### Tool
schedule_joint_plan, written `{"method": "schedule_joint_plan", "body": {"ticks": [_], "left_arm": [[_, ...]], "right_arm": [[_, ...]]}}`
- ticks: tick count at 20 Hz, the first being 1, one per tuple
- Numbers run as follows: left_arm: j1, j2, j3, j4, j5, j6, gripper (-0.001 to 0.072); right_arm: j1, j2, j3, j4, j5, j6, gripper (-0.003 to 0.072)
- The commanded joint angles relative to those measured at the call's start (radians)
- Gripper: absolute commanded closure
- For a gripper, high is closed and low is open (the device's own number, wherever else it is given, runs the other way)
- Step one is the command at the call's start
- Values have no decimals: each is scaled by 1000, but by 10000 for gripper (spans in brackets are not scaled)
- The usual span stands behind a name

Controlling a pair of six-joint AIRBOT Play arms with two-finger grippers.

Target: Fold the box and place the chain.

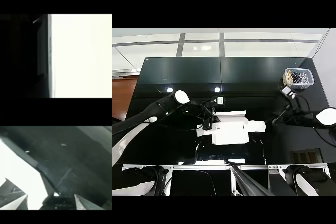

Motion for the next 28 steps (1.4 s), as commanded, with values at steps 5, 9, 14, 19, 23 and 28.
{"method": "schedule_joint_plan", "body": {"ticks": [5,9,14,19,23,28], "left_arm": [[-3,-58,50,15,24,48,682],[-7,-60,51,30,22,44,682],[-10,-66,50,32,34,41,682],[-11,-80,50,32,16,37,682],[-11,-80,51,32,10,37,682],[-11,-80,51,32,-7,37,682]], "right_arm": [[201,-1,-123,101,-135,-314,49],[338,-8,-130,99,-216,-337,-28],[386,-83,-130,42,-216,-410,-27],[438,-134,-130,5,-211,-446,-25],[494,-169,-128,5,-266,-454,-25],[494,-169,-89,-77,-198,-454,-25]]}}
